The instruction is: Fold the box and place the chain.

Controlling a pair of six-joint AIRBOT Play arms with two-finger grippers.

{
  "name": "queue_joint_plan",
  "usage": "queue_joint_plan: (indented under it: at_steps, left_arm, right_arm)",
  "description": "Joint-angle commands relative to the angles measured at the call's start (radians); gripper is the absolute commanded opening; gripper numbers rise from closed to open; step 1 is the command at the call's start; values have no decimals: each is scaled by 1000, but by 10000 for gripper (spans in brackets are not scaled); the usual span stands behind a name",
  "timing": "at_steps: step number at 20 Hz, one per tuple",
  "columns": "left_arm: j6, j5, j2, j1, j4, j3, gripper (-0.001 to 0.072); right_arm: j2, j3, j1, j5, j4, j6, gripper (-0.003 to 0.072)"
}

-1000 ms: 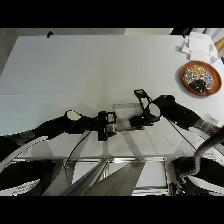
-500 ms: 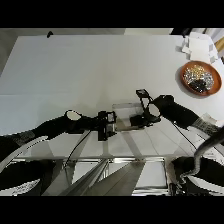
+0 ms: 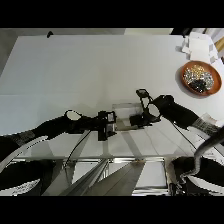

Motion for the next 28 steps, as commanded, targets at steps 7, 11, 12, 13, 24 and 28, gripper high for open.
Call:
queue_joint_plan:
  at_steps: [7,11,12,13,24,28]
  left_arm:
    - [-1,-1,1,0,0,0,150]
    - [-1,-1,0,0,0,0,150]
    - [-1,-1,1,0,0,0,150]
    - [-1,0,1,0,0,0,150]
    - [-1,-1,1,0,0,0,150]
    - [-1,-1,0,0,0,0,150]
  right_arm:
    - [13,0,0,-10,-19,-5,267]
    - [41,0,0,3,-75,3,263]
    - [41,-2,0,6,-77,3,231]
    - [41,-4,0,6,-77,3,224]
    - [39,-10,0,0,-77,-1,16]
    - [37,-18,0,-9,-78,-1,62]
